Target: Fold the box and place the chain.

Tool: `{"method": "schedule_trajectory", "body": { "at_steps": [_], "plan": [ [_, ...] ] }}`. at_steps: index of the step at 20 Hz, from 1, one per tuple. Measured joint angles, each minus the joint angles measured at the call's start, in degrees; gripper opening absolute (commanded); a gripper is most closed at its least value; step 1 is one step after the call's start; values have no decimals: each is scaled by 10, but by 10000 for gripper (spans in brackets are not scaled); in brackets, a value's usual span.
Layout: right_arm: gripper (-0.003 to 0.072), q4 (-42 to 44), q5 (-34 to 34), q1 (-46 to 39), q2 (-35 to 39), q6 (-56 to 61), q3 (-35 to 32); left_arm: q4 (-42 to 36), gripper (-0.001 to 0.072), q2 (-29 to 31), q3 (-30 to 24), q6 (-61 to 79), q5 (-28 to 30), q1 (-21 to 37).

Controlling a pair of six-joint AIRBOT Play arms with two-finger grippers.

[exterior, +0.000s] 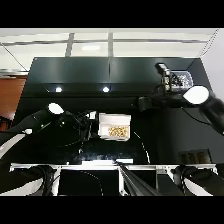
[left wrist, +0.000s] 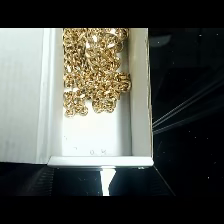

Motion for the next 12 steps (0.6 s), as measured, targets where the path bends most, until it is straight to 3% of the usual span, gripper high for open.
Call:
{"method": "schedule_trajectory", "body": {
  "at_steps": [4,12],
  "plan": [
    [720,7,10,28,-48,-75,14,0,380,0,0,-1,3,0],
    [720,43,115,42,-64,-297,20,0,379,0,0,-2,4,0]
  ]
}}
